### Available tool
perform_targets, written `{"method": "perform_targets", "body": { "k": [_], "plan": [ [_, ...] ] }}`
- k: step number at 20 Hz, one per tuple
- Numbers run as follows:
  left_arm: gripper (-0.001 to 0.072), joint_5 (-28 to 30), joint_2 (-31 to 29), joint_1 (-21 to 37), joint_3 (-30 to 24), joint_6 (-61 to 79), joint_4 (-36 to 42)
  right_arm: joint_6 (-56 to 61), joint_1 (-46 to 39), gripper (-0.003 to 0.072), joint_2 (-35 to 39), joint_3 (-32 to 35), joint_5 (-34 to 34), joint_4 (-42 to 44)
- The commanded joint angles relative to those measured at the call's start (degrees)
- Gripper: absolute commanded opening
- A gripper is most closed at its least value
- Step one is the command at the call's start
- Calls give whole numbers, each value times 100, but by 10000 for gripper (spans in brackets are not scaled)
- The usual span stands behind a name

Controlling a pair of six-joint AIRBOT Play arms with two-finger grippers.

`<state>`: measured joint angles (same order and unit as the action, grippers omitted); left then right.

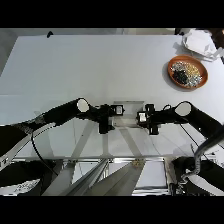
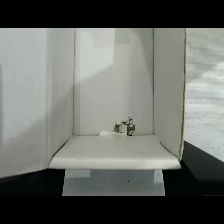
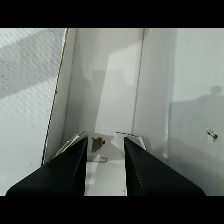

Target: Fold the box and place the chain.

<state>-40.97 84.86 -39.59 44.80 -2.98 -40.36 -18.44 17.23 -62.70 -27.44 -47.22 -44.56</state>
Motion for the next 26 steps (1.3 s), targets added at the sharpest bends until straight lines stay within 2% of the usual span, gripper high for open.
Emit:
{"method": "perform_targets", "body": {
  "k": [1, 2, 5, 6, 8, 11, 14, 18, 20, 22, 24, 26],
  "plan": [
    [270, 0, -2, -4, 7, -2, 0, 17, 55, 323, -11, 50, 42, -66],
    [270, 0, -2, -4, 7, -2, 0, 17, 55, 343, -11, 61, 35, -68],
    [270, 0, -2, -4, 7, -2, 0, 15, 55, 337, -9, 61, 39, -63],
    [270, 0, -2, -4, 7, -2, 0, 15, 55, 278, -4, 61, 39, -63],
    [270, 0, -2, -4, 7, -2, 0, 26, 55, 10, 39, 59, 33, -66],
    [270, 0, -2, -4, 7, -2, 0, 81, 52, 15, 267, 59, 11, -70],
    [270, 0, -2, -4, 7, -2, 0, 859, 50, 15, 780, 59, -46, -205],
    [270, 0, -2, -4, 7, -2, 0, 2334, 50, 15, 1722, 59, -627, -531],
    [270, 0, -2, -4, 7, -2, 0, 3091, 48, 15, 2264, 59, -697, -538],
    [270, 0, -2, -4, 7, -2, 0, 4935, 48, 15, 2715, 59, -289, -894],
    [270, 0, -2, -4, 7, -2, 0, 7193, 48, 16, 2957, 44, 256, -1834],
    [270, 2, -2, -4, 7, -2, 0, 8782, -55, 16, 3001, -70, 450, -2490]
  ]
}}
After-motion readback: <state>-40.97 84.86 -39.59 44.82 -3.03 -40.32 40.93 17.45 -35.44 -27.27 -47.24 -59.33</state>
